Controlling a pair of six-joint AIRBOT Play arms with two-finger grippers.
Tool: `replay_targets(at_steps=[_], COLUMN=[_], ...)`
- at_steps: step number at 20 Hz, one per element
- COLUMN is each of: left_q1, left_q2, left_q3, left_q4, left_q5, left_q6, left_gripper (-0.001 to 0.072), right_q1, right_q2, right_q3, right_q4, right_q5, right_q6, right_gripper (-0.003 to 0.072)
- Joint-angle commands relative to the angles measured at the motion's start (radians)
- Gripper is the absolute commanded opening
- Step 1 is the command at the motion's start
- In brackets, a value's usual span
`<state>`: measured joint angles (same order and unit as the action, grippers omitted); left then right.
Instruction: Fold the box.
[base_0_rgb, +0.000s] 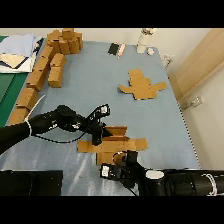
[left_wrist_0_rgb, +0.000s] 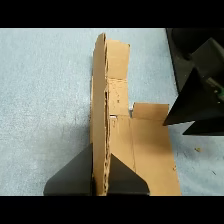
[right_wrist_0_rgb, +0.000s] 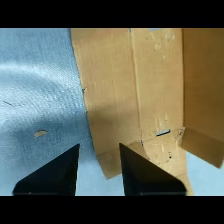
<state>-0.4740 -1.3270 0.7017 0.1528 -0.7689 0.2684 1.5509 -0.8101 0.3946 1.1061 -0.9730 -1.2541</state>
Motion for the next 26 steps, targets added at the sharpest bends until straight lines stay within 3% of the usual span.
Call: replay_targets(at_steps=[1, 17, 21, 26], left_q1=[0.000, 0.000, 0.000, 0.000], left_q2=[-0.001, -0.001, -0.001, -0.001], left_q3=[0.000, 0.000, 0.000, 0.000], left_q4=[0.000, 0.000, 0.000, 0.000], left_q5=[0.000, 0.000, 0.000, 0.000], left_q6=[0.000, 0.000, 0.000, 0.000], left_gripper=[0.0011, 0.0011, 0.0011, 0.0011], right_q1=[0.005, 0.005, 0.005, 0.005], right_q2=[-0.042, -0.080, -0.080, -0.082], right_q3=[-0.001, 0.046, 0.063, 0.063], right_q4=[-0.053, -0.121, -0.223, -0.223], right_q5=[0.008, -0.025, -0.101, -0.045], right_q6=[0.000, 0.025, 0.194, 0.226], right_gripper=[0.0404, 0.0402, 0.0403, 0.0403])
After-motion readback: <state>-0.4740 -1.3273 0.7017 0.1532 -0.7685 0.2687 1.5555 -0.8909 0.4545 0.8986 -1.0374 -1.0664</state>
